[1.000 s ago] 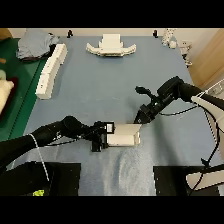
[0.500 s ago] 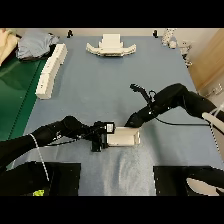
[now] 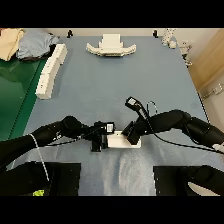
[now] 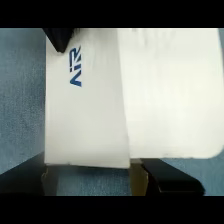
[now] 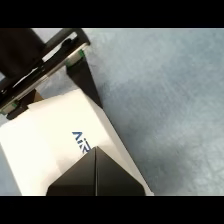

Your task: Fold the box.

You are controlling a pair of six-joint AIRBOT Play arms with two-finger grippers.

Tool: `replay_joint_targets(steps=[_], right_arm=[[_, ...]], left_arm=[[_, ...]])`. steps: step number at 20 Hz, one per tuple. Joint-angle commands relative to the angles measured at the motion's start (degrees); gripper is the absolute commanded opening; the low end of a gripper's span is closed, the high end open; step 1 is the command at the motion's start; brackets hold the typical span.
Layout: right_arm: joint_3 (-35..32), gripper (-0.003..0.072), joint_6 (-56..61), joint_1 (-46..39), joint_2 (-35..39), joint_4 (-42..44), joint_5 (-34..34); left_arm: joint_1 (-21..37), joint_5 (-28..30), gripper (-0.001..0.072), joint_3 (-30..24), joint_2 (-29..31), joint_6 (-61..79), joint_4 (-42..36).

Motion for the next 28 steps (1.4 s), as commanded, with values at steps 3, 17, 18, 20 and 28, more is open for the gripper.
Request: replay_joint_targets(steps=[3, 17, 18, 20, 28], right_arm=[[-1.2, 0.0001, 1.9, 6.4, 3.7, -9.4, 6.3], [-2.6, 0.0500, -9.2, 15.8, 5.3, -19.6, 10.6], [-2.6, 0.0580, -9.2, 15.8, 5.2, -19.6, 10.5], [-2.6, 0.0590, -11.3, 15.8, 4.4, -19.9, 10.6], [-2.2, 0.0583, -14.2, 15.8, 4.3, -22.6, 12.7]], left_arm=[[0.0, 0.1, 0.0480, 0.0, 0.0, 0.0, 0.0], [0.0, 0.1, 0.0480, 0.0, 0.0, 0.0, 0.0], [0.0, 0.1, 0.0480, 0.0, 0.0, 0.0, 0.0], [0.0, 0.1, 0.0480, 0.0, 0.0, 0.0, 0.0], [0.0, 0.1, 0.0480, 0.0, 0.0, 0.0, 0.0]])
